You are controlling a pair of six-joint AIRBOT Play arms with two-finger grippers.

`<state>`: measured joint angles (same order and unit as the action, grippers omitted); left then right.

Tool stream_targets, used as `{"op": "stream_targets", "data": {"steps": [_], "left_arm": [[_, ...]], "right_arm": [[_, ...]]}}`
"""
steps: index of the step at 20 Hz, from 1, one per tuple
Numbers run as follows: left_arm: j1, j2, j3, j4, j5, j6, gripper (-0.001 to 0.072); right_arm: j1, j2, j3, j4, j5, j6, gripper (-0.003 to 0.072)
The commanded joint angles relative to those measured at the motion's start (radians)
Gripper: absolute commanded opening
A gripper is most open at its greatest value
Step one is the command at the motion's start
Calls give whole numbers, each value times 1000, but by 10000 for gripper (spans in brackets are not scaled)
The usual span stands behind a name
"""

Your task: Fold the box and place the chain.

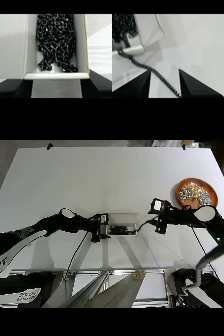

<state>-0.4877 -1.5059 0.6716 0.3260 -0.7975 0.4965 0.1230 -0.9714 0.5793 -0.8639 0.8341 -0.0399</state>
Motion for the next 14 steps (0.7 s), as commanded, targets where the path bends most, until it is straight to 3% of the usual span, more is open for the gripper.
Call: {"op": "stream_targets", "data": {"steps": [1, 8, 14], "left_arm": [[0, 1, 0, 0, 0, 0, 10], [0, 1, 0, 0, 0, 0, 10], [0, 1, 0, 0, 0, 0, 10]], "right_arm": [[8, -75, 0, -172, -57, -17, 401], [19, -197, 2, -204, -137, -40, 400], [19, -313, 76, -204, -108, -52, 399]]}}
